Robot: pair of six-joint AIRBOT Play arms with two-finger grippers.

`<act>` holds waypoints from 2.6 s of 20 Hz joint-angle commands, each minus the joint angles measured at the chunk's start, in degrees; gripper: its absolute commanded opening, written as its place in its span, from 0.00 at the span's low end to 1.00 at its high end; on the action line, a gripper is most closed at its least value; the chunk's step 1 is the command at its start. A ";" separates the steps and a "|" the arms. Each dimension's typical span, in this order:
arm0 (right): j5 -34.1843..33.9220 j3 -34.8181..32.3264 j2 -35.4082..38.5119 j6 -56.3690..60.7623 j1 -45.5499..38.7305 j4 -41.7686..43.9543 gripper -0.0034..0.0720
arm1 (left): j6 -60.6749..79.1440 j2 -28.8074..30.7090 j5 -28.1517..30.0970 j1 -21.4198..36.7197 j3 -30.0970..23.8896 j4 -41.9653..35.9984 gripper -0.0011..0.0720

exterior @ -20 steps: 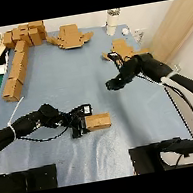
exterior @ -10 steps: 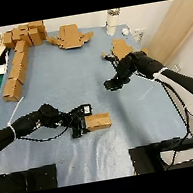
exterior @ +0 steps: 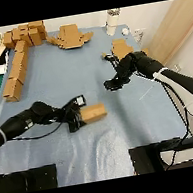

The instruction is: Fold the box.

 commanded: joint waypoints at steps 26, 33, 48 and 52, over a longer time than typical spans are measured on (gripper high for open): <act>-0.02 0.04 -0.02 0.02 -0.04 0.02 0.05 | -48.87 20.50 -15.91 61.94 0.02 40.70 0.67; -0.04 0.04 -0.02 0.04 -0.04 0.02 0.05 | -48.85 13.00 -10.80 62.10 0.04 36.89 0.67; -0.02 0.04 -0.02 0.02 -0.04 0.00 0.05 | -45.24 5.60 -5.42 62.12 0.04 29.44 0.67; -0.02 0.04 -0.02 0.02 -0.04 0.00 0.05 | -45.24 5.57 -6.78 62.12 0.02 30.58 0.88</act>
